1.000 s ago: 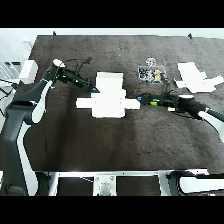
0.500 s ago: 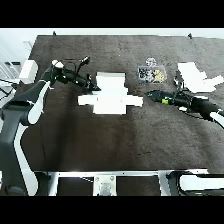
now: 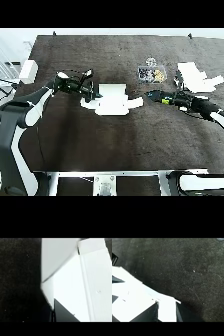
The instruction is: Fold the box and place the chain.
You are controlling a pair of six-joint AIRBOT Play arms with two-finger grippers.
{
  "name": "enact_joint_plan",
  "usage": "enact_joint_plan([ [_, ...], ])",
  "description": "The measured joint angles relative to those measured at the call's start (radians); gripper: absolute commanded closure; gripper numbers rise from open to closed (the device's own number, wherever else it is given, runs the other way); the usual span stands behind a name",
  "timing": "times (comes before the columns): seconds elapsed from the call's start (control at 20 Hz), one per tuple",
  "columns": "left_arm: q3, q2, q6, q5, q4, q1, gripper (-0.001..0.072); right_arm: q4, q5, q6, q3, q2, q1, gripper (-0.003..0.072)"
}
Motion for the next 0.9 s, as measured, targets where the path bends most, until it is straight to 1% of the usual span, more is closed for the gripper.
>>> enact_joint_plan([
  [0.35,-0.015,0.002,0.057,0.031,-0.001,-0.005,0.0691,0.0,0.0,-0.007,0.0,0.0,0.003,0.0411],
  [0.65,-0.016,0.002,0.061,0.034,0.008,-0.005,0.069,0.0,0.013,-0.071,0.0,0.001,0.003,0.0404],
  [0.75,-0.016,0.002,0.06,0.035,0.01,-0.005,0.069,0.002,0.058,-0.13,0.0,0.007,0.003,0.0406],
  [0.9,-0.016,0.002,0.059,0.036,0.012,-0.005,0.069,0.008,0.161,-0.194,0.0,0.037,0.007,0.0406],
])
